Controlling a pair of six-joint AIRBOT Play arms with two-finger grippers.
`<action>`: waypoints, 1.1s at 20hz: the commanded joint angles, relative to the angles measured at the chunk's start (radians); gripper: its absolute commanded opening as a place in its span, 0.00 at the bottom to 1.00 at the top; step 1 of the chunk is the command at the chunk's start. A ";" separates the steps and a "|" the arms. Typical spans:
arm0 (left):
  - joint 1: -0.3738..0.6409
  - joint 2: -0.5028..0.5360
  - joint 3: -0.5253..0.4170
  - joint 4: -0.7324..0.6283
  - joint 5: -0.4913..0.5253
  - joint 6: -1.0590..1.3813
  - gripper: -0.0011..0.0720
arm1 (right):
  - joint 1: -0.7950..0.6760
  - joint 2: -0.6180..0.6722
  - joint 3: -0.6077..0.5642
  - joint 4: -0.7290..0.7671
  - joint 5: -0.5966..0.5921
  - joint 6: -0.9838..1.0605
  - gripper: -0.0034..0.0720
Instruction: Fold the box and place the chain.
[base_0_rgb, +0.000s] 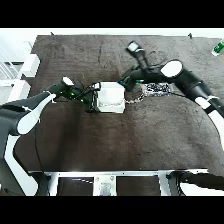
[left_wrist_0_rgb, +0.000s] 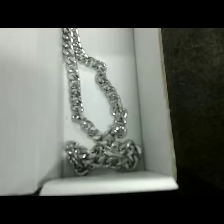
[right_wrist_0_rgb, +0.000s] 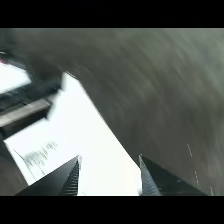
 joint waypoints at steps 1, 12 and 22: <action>0.000 0.001 0.000 0.000 0.000 0.000 0.66 | -0.150 0.023 -0.078 -0.023 0.042 0.197 0.60; 0.000 0.001 0.000 0.000 0.000 0.000 0.66 | -0.259 -0.012 -0.360 -0.023 -0.275 0.306 0.58; 0.000 0.001 0.000 0.000 0.000 0.000 0.66 | -0.194 -0.126 -0.352 0.016 -0.365 0.342 0.59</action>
